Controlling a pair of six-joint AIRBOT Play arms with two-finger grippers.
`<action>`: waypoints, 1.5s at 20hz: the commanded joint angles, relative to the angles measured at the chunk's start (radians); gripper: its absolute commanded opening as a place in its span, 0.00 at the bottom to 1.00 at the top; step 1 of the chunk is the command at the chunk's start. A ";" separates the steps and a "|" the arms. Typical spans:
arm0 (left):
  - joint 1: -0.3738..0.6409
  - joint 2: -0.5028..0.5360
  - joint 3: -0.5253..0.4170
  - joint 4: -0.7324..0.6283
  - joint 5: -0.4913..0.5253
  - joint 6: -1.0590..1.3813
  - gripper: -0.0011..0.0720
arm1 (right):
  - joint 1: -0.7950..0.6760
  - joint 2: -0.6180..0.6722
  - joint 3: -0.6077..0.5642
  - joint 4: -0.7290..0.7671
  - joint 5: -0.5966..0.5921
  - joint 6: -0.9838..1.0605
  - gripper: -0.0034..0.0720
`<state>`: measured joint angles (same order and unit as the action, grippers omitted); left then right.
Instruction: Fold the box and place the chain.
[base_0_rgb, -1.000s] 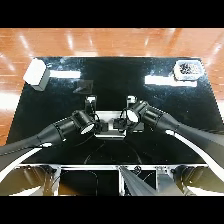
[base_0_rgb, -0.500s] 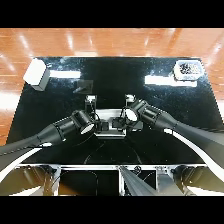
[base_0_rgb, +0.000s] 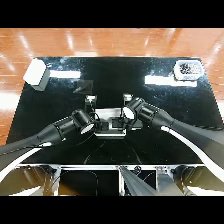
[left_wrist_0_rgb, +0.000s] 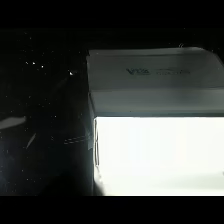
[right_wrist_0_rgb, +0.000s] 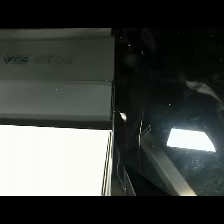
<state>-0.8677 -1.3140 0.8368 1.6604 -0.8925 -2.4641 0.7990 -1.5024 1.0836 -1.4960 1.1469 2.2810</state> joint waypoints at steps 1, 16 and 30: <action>0.000 0.000 0.000 0.003 0.000 0.000 0.04 | 0.001 -0.003 0.008 -0.012 0.016 -0.011 0.46; 0.000 0.000 0.000 0.003 -0.001 0.000 0.04 | 0.015 -0.005 0.008 0.002 -0.007 -0.071 0.14; 0.000 0.000 0.000 0.003 -0.010 0.000 0.04 | 0.083 0.172 0.012 -0.166 0.101 -0.146 0.73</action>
